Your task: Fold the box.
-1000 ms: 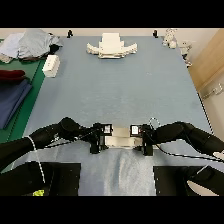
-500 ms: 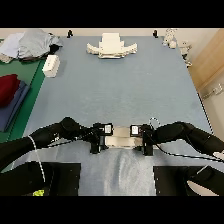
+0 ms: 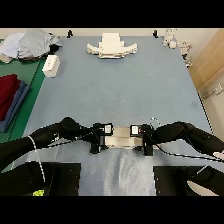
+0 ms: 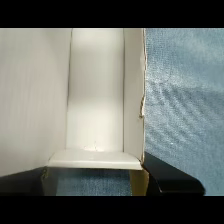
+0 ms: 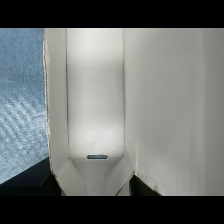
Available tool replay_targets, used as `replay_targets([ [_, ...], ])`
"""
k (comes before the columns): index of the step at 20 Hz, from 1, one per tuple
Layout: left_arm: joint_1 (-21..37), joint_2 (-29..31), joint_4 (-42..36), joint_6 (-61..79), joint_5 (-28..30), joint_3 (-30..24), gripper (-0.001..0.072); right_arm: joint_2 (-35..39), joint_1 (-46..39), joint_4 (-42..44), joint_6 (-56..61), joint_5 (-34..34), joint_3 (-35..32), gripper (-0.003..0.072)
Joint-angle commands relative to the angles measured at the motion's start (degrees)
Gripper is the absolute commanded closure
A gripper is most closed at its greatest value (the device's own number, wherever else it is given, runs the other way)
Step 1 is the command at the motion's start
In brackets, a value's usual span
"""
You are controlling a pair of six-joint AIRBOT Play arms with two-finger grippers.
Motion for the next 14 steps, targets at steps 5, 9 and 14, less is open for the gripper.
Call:
replay_targets([
  [5,0.0,0.0,0.0,0.0,0.1,0.0,0.0189,0.0,0.1,0.0,0.0,0.2,0.0,0.0183],
  [9,0.0,0.0,0.0,0.0,0.1,0.0,0.0189,0.1,0.0,-1.1,1.3,0.0,0.3,-0.0027],
  [14,0.0,0.0,0.0,0.0,0.1,0.0,0.0188,5.0,0.0,-13.9,15.4,-4.3,2.1,-0.0027],
])
